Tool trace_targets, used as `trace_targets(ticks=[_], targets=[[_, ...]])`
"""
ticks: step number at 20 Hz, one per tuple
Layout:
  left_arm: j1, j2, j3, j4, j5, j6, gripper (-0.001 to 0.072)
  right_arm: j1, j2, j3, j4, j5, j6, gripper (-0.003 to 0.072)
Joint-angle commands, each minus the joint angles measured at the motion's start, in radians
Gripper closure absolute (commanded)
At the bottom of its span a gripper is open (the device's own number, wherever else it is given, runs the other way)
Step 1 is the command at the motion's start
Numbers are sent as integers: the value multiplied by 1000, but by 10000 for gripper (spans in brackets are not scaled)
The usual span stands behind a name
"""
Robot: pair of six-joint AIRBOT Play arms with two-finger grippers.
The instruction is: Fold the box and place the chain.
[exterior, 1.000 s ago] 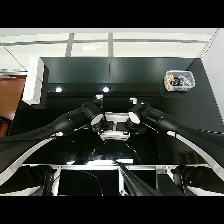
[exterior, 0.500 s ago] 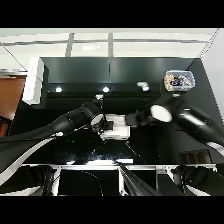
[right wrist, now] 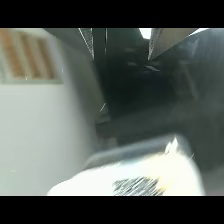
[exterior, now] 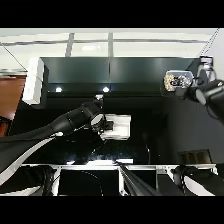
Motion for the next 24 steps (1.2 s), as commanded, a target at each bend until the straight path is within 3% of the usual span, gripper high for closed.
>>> trace_targets(ticks=[1,2,3,4,7,11,15,22,23,24], targets=[[1,0,0,0,10,0,686,-228,-204,145,240,-118,33,267],[1,0,0,0,10,0,686,-267,-272,224,343,-102,-1,223],[1,0,0,0,9,0,686,-298,-344,313,435,-72,-47,84],[1,0,0,0,9,0,686,-316,-409,397,500,-26,-116,25],[1,0,0,1,10,0,686,-335,-591,653,497,143,-170,25],[1,0,0,0,13,0,686,-334,-764,882,463,245,-162,25],[1,0,0,0,12,0,686,-335,-855,959,430,272,-122,25],[1,0,0,0,9,0,686,-332,-917,962,405,246,-136,26],[1,0,0,0,9,0,686,-329,-919,962,412,232,-140,104],[1,0,0,0,9,0,686,-327,-917,967,424,228,-140,357]])
